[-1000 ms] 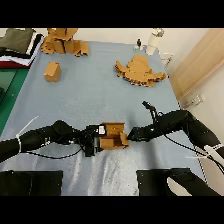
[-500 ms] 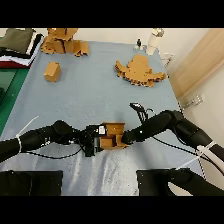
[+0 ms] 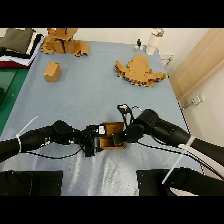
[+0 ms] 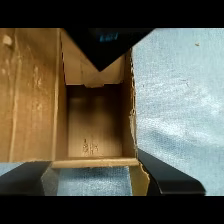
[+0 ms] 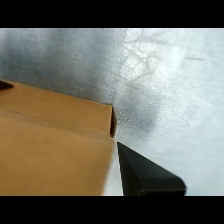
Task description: Fold the box.
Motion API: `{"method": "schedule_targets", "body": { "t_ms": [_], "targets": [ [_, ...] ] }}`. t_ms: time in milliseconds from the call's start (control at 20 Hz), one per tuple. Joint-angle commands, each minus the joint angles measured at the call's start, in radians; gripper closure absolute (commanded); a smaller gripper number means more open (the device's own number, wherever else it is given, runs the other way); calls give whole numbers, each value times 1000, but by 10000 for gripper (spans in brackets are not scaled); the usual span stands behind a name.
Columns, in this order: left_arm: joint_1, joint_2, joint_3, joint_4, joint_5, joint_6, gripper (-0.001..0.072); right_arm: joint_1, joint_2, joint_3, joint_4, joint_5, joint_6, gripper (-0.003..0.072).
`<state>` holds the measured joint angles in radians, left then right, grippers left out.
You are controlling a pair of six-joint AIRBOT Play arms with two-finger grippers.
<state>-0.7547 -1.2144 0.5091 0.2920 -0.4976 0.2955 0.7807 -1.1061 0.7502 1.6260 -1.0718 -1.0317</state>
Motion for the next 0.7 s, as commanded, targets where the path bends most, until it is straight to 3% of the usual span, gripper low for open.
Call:
{"method": "schedule_targets", "body": {
  "t_ms": [0,250,350,400,450,500,600,650],
  "targets": [
    [0,1,1,0,0,0,206,61,-81,69,-89,-60,147,205],
    [0,1,1,0,0,0,206,76,-185,103,-95,-119,240,242],
    [0,1,1,0,0,0,206,76,-207,104,-93,-119,247,393],
    [0,1,1,0,0,0,206,76,-208,104,-89,-119,246,550],
    [0,1,1,0,0,0,206,76,-208,105,-81,-121,246,649],
    [0,1,1,0,0,0,206,76,-208,108,-77,-122,246,684],
    [0,1,1,0,0,0,206,82,-208,112,-77,-116,246,684],
    [0,1,1,0,0,0,206,88,-208,112,-77,-108,246,625]
  ]
}}
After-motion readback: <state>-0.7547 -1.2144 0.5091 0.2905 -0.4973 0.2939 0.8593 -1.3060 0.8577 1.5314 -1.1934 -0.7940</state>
